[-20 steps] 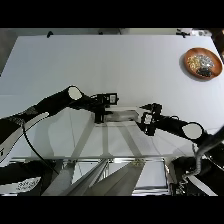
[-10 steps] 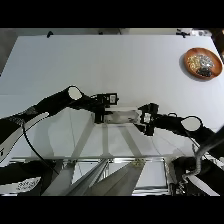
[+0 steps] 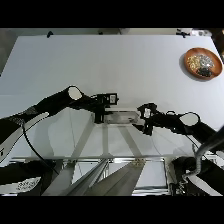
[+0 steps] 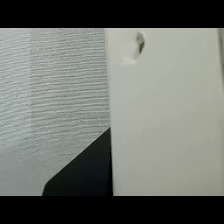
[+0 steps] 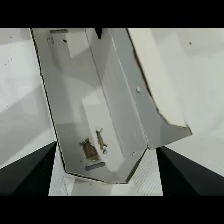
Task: Fold the box and place the chain.
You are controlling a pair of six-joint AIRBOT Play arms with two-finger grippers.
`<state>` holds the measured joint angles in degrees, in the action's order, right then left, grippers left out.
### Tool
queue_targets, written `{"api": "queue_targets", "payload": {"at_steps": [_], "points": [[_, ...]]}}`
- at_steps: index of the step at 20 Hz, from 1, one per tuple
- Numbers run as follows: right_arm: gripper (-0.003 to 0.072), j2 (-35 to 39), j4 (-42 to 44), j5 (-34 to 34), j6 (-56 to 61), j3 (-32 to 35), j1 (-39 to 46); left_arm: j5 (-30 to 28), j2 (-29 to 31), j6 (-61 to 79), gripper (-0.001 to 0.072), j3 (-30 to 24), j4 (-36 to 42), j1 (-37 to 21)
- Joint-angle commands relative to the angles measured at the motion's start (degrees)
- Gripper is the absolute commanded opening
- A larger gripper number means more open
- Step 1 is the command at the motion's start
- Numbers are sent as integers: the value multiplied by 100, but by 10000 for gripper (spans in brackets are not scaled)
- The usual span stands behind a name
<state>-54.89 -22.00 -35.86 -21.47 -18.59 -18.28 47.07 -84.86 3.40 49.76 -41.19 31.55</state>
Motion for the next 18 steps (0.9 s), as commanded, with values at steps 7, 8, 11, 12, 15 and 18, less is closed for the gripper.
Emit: {"api": "queue_targets", "payload": {"at_steps": [7,8,11,12,15,18], "points": [[663,-793,103,-240,-581,-221,109,-9,4,0,16,-2,0,-2],[663,-887,105,-256,-584,-313,109,-9,4,0,16,-2,0,-2],[663,-1158,109,-275,-603,-605,109,-11,4,0,16,-2,0,-2],[663,-1268,107,-330,-605,-669,109,-9,4,0,16,-2,0,-2],[663,-1539,72,-706,-605,-713,109,-9,4,0,16,-2,0,-2],[663,-1687,55,-793,-780,-713,109,-9,4,0,16,-2,0,-2]]}}
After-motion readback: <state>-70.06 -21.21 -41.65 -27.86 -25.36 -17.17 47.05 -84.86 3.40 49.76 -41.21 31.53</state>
